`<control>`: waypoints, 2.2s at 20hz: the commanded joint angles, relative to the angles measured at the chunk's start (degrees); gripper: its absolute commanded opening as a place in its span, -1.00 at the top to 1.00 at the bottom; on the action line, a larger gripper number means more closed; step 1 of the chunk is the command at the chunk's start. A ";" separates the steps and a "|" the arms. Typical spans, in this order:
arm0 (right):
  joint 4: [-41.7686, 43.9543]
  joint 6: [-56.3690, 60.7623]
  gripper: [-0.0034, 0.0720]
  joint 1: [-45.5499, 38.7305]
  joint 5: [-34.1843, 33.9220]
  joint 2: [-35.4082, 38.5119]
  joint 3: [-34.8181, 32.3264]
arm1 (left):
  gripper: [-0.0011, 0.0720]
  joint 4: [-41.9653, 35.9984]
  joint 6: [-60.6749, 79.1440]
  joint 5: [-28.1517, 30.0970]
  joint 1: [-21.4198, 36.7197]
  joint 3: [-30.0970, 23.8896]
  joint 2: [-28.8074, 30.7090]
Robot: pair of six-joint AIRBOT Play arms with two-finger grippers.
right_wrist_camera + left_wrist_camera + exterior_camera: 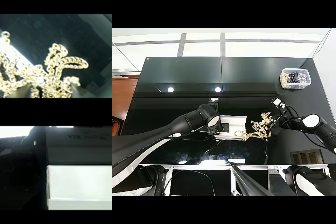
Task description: Fold the box and place the chain.
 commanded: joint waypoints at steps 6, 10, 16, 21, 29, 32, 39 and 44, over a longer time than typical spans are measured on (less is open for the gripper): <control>-0.59 0.35 0.72 0.00 -0.50 -0.17 0.04 | 0.89 0.00 0.00 0.00 0.02 0.02 0.00; -0.63 4.66 0.76 0.00 1.73 0.68 0.74 | 0.89 0.00 0.00 0.02 0.02 0.02 0.00; -0.61 16.35 0.88 0.00 18.88 5.14 8.39 | 0.89 0.00 0.00 0.04 0.02 0.02 0.00; 1.73 26.08 0.88 0.00 39.32 6.60 19.41 | 0.89 0.00 0.00 0.02 0.02 0.02 0.00; 25.53 28.50 0.88 0.26 51.80 6.56 29.51 | 0.89 0.00 0.00 0.02 0.02 0.02 0.00; 27.15 28.52 0.89 3.13 50.86 6.51 29.49 | 0.89 0.00 0.00 0.02 0.02 0.02 0.00; 30.67 28.48 0.89 11.72 45.20 1.20 29.42 | 0.89 0.00 0.00 0.02 0.02 0.02 0.00; 22.36 28.50 0.89 17.00 39.32 -6.69 28.79 | 0.89 0.00 0.00 0.02 0.04 0.02 0.00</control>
